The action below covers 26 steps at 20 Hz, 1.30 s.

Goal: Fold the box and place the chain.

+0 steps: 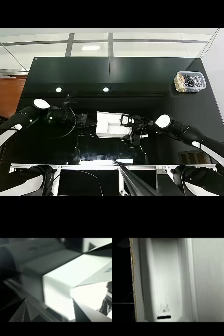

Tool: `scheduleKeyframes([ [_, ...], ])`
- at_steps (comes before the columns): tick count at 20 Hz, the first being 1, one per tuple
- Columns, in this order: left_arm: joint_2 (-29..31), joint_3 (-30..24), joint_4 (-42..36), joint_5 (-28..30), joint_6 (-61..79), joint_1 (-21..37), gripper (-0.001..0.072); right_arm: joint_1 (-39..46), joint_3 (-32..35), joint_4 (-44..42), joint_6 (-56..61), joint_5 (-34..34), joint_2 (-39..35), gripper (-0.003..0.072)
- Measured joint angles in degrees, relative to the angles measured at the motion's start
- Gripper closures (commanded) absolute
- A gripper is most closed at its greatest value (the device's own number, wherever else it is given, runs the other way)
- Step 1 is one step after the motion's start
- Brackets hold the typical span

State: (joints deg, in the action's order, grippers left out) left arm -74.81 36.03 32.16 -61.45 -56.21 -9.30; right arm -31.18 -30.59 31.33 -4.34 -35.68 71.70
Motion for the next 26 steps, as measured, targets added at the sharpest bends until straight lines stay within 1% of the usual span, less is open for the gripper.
scheduleKeyframes([
  [3,0.07,1.81,0.76,-0.96,0.39,-1.46,0.0077,0.00,0.00,0.00,0.00,0.00,0.00,0.0248],
  [4,0.07,2.21,0.96,-1.22,0.44,-2.38,0.0087,0.02,0.00,0.00,0.00,0.00,0.00,0.0248],
  [8,0.07,3.54,3.04,-0.79,-1.57,-7.19,0.0088,0.02,0.00,0.00,0.00,0.02,0.00,0.0248],
  [13,0.04,6.82,14.91,3.67,-14.47,-15.43,0.0097,0.00,0.00,0.02,-0.02,0.02,0.00,0.0248],
  [16,-0.13,8.94,21.75,5.29,-23.06,-19.45,0.0097,0.02,0.00,0.02,-0.02,0.02,0.00,0.0248],
  [21,-0.42,11.80,31.69,6.38,-35.36,-25.18,0.0097,0.02,0.00,0.02,0.00,0.02,0.00,0.0248],
  [24,-1.25,13.88,39.43,5.95,-44.61,-29.31,0.0099,0.00,0.00,0.02,0.00,0.02,0.00,0.0248],
  [25,-1.84,14.88,42.38,5.27,-48.17,-30.73,0.0156,0.02,0.00,0.02,0.00,0.02,0.00,0.0248],
  [26,-2.49,15.93,44.83,4.72,-51.32,-31.95,0.0293,0.02,0.00,0.02,0.00,0.02,0.00,0.0248],
])
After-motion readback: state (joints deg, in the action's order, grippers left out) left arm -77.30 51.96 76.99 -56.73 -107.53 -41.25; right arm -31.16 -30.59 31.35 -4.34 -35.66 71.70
